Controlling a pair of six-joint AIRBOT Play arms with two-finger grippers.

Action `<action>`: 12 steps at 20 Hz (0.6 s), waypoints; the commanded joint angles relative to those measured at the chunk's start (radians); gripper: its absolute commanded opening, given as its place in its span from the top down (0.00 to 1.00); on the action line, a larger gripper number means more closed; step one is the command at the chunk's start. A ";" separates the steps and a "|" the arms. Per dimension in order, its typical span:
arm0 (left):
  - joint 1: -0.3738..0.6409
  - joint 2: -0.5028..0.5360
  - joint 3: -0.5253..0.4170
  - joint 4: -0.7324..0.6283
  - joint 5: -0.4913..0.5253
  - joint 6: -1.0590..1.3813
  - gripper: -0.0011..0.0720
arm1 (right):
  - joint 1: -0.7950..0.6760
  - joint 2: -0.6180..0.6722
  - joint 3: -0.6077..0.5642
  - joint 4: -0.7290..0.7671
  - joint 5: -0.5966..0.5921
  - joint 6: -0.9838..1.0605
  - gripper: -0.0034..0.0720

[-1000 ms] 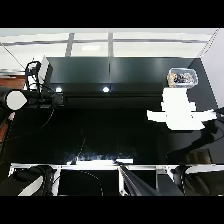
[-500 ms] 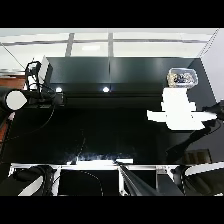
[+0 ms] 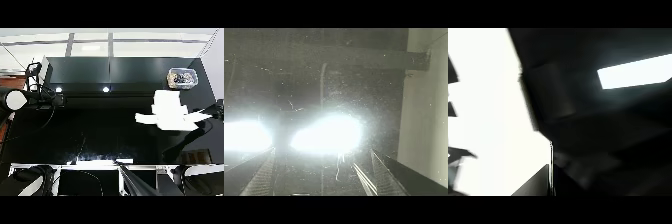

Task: Fold the box and place the chain.

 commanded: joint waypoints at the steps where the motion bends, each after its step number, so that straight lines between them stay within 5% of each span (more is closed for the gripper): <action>1: 0.000 0.000 -0.002 -0.007 -0.001 0.000 0.02 | 0.070 0.100 -0.222 0.271 -0.013 -0.105 0.94; 6: -0.010 0.000 -0.054 -0.056 0.069 0.000 0.02 | 0.346 0.275 -0.451 0.388 -0.246 -0.126 0.94; 12: -0.103 -0.011 -0.056 -0.107 0.116 0.001 0.02 | 0.690 0.631 -0.685 0.410 -0.637 -0.219 0.94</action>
